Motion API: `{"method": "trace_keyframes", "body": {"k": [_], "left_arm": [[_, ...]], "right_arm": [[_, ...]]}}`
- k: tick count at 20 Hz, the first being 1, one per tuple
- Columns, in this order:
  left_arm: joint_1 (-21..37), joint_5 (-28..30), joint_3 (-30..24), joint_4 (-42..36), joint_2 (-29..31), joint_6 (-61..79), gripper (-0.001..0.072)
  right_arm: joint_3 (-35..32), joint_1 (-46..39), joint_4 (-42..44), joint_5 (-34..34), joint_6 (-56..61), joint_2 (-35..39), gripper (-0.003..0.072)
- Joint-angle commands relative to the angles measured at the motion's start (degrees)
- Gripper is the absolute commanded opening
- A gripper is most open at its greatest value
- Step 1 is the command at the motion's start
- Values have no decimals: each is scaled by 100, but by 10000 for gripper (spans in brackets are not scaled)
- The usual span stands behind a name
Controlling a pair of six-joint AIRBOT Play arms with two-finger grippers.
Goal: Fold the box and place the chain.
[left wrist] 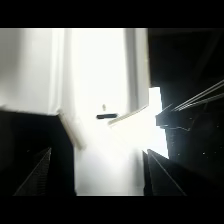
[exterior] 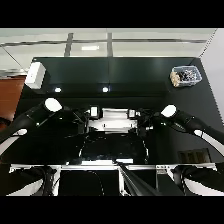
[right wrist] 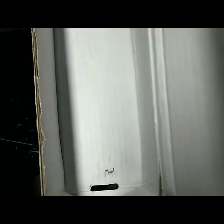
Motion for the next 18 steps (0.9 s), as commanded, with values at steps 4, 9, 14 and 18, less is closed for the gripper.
{"method": "trace_keyframes", "body": {"k": [4,9,14,18], "left_arm": [[-212,166,2,-31,-205,-509,347],[-236,238,2,-562,-247,-505,209],[-424,402,2,-1003,-472,-507,210],[-654,859,2,-1362,-535,-505,210]], "right_arm": [[-4,2,0,2,0,-4,167],[-4,2,0,2,0,-4,167],[-4,2,0,2,0,-4,167],[-4,2,0,2,0,-4,167]]}}
